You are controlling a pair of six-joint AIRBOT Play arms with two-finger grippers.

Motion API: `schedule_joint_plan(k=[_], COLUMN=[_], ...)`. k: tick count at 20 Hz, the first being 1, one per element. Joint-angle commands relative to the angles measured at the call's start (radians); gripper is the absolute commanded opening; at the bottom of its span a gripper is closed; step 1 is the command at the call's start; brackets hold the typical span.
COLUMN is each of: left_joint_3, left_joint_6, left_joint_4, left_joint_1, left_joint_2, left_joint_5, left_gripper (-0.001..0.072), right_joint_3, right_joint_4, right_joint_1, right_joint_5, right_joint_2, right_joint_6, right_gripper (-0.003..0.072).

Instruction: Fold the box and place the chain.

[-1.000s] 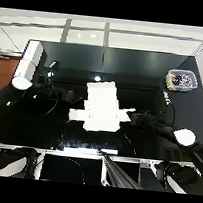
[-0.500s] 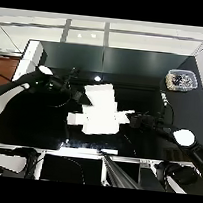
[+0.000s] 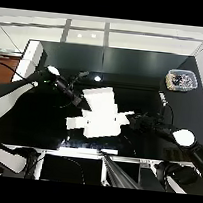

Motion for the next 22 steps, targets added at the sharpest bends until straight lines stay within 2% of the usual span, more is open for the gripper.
schedule_joint_plan(k=[1, 2, 3, 4, 5, 7, 9, 10, 12, 14, 17, 22], left_joint_3=[0.01, 0.014, 0.023, 0.036, 0.046, 0.049, 0.027, -0.012, -0.121, -0.224, -0.253, -0.252], left_joint_6=[0.061, 0.061, 0.06, 0.056, 0.041, 0.019, -0.001, 0.01, 0.151, 0.37, 0.599, 0.599], left_joint_4=[0.014, 0.017, 0.025, 0.041, 0.061, 0.084, 0.122, 0.13, 0.094, 0.025, 0.085, 0.074], left_joint_1=[-0.002, -0.002, -0.002, -0.002, -0.002, -0.002, -0.011, -0.027, -0.068, -0.088, -0.09, -0.124], left_joint_2=[-0.004, -0.004, -0.004, -0.002, 0.006, 0.05, 0.129, 0.187, 0.308, 0.388, 0.388, 0.322], left_joint_5=[-0.017, -0.03, -0.042, -0.05, -0.046, -0.028, 0.018, 0.073, 0.224, 0.384, 0.394, 0.467], left_gripper=[0.0033, 0.0032, 0.0031, 0.0029, 0.0028, 0.0027, 0.0026, 0.0026, 0.0028, 0.0031, 0.0031, 0.003], right_joint_3=[-0.001, -0.001, 0.0, 0.0, 0.005, 0.056, 0.15, 0.201, 0.27, 0.283, 0.277, 0.218], right_joint_4=[-0.001, -0.002, -0.009, -0.01, -0.011, -0.105, -0.288, -0.402, -0.578, -0.607, -0.56, -0.501], right_joint_1=[0.001, 0.001, -0.002, -0.01, -0.031, -0.111, -0.195, -0.22, -0.232, -0.231, -0.195, -0.032], right_joint_5=[0.002, 0.003, 0.002, 0.003, 0.018, 0.142, 0.331, 0.418, 0.513, 0.51, 0.431, 0.239], right_joint_2=[0.0, 0.0, 0.0, 0.001, 0.001, 0.002, 0.002, 0.002, 0.002, 0.002, 0.0, -0.075], right_joint_6=[0.0, 0.0, 0.003, 0.008, 0.007, 0.007, 0.004, -0.015, -0.079, -0.223, -0.421, -0.608], right_gripper=[0.0017, 0.002, 0.0083, 0.04, 0.0639, 0.0637, 0.0634, 0.0634, 0.0633, 0.0633, 0.0626, 0.0626])
